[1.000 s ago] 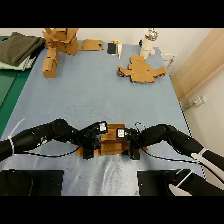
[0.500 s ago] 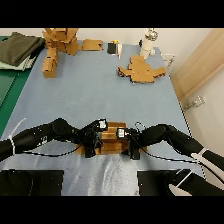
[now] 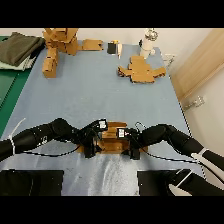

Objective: Fold the box.

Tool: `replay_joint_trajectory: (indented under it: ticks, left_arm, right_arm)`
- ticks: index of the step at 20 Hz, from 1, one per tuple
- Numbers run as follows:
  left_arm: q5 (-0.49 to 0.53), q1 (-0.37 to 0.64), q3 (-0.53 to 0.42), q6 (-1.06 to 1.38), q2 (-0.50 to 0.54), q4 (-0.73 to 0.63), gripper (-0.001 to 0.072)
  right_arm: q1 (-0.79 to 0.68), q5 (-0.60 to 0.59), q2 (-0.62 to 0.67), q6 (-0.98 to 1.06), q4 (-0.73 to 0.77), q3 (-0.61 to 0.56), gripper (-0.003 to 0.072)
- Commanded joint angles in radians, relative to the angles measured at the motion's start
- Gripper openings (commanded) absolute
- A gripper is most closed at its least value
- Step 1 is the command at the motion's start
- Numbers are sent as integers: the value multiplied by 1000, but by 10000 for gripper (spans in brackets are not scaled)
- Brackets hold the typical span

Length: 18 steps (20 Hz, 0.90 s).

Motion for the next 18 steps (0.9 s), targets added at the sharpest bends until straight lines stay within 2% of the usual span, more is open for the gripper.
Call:
replay_joint_trajectory:
  ticks: [1, 7, 8, 9, 10, 11, 12, 13, 18]
  left_arm:
    - [-3, 0, 0, 0, -1, -29, 490]
    - [-4, 0, 0, 0, -1, -33, 493]
    - [-3, 0, 0, 0, -1, -33, 614]
    - [-4, 0, 0, 0, -1, -37, 657]
    - [-3, 0, 0, 0, -1, -40, 657]
    - [-2, 0, 0, 0, -1, -42, 555]
    - [-3, 0, 0, 0, -1, -42, 336]
    - [-3, 0, 0, 0, -1, -44, 245]
    - [10, 2, 0, 0, 0, -29, 234]
  right_arm:
    - [1, 0, 0, 0, 2, 0, 558]
    - [1, 0, 0, 0, 2, 0, 558]
    - [1, 0, 0, 0, 2, 0, 558]
    - [1, 0, 0, 0, 2, 0, 558]
    - [1, 0, 0, 0, 2, 0, 558]
    - [1, 0, 0, 0, 2, 0, 558]
    - [1, 0, 0, 0, 2, 0, 558]
    - [1, 0, 0, 0, 2, 0, 558]
    - [1, 0, 0, 0, 2, 0, 558]
